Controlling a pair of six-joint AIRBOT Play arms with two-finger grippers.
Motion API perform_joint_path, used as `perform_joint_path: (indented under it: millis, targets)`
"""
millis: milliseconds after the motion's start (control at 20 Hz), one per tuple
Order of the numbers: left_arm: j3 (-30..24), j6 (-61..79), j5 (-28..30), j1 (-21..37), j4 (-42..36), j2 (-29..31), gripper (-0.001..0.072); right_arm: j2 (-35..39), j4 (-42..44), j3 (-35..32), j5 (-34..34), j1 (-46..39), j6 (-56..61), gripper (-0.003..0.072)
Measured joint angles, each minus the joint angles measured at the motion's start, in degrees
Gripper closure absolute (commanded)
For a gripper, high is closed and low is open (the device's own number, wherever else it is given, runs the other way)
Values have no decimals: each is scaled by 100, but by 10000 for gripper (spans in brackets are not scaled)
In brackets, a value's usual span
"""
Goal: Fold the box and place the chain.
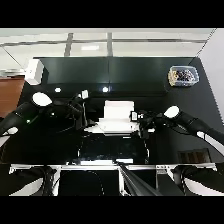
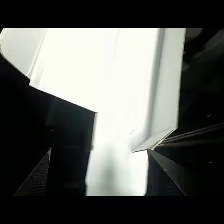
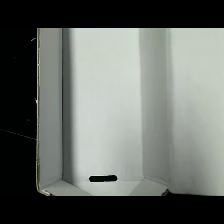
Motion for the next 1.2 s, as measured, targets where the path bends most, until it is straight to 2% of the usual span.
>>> perform_joint_path:
  millis: [250, 700, 1000, 1200]
  targets:
    - [-33, 737, 380, -437, 778, -160, 2, 0, 0, 0, 0, 0, 0, 276]
    - [-39, 931, 304, -686, 345, -428, 39, 0, 2, 0, -2, 0, 0, 275]
    - [-39, 933, 280, -800, 138, -575, 324, 0, 2, 0, -2, 0, 0, 275]
    - [-39, 933, 278, -817, 98, -595, 326, 0, 2, 0, -2, 0, 0, 276]
